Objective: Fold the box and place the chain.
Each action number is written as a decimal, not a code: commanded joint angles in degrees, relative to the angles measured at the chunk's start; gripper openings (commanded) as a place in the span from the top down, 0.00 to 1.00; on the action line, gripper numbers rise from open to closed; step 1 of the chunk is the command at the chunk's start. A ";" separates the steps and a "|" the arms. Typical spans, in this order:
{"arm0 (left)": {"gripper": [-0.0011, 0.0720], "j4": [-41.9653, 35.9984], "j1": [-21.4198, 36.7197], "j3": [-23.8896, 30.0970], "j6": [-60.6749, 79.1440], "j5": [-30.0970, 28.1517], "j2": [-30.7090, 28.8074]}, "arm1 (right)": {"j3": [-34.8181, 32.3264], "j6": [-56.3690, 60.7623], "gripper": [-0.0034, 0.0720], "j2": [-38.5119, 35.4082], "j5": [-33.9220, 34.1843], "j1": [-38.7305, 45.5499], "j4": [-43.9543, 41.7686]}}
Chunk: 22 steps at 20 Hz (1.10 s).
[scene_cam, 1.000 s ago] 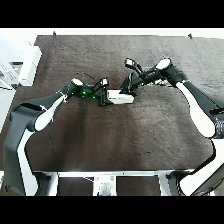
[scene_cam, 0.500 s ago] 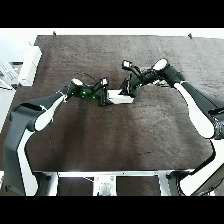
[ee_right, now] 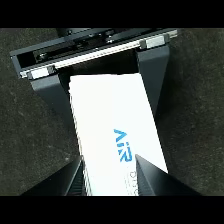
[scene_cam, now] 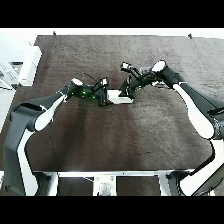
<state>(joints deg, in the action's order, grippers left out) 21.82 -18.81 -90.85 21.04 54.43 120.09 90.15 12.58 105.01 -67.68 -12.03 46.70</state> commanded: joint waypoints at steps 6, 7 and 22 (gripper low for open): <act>0.26 0.02 0.02 0.00 -0.04 0.04 0.00 | -1.92 0.39 0.35 -0.26 -2.01 -0.22 -2.21; 0.26 0.02 0.02 0.00 -0.04 0.04 0.00 | -1.90 0.22 0.36 -0.55 -2.01 0.24 -3.26; 0.26 0.02 0.02 0.00 -0.04 0.07 0.02 | -9.75 1.57 0.95 2.29 -0.72 4.33 -11.69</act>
<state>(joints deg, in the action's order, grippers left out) 21.85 -18.81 -90.87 21.04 54.50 120.07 82.46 13.02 105.95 -68.62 -7.46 34.41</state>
